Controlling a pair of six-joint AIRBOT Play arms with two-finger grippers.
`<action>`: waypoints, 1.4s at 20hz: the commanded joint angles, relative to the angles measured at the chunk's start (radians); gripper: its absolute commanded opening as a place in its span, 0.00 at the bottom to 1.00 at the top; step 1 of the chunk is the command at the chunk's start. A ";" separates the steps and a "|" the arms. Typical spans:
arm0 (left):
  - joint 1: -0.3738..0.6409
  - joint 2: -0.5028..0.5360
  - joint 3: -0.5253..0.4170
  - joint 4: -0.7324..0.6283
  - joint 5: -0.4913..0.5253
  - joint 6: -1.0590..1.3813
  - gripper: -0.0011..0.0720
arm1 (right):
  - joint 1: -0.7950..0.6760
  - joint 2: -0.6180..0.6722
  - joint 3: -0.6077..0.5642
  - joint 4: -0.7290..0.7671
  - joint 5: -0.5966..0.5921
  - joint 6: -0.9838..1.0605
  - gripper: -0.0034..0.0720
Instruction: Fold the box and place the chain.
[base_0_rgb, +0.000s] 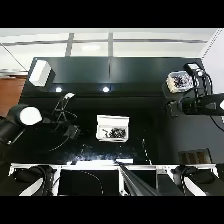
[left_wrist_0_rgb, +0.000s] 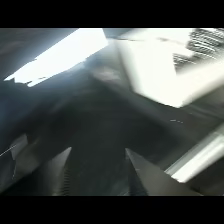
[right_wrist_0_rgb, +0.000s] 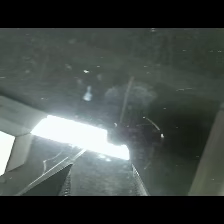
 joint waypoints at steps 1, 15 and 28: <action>0.237 -0.008 -0.149 -0.451 0.054 0.755 0.64 | 0.000 0.001 -0.001 -0.030 -0.008 0.018 0.63; -0.039 -0.290 -0.138 -0.435 0.311 1.555 0.99 | 0.000 0.000 -0.004 -0.030 -0.008 0.017 0.62; -0.051 -0.314 -0.111 -0.529 0.286 1.547 0.99 | 0.001 0.000 -0.006 -0.030 -0.011 0.017 0.62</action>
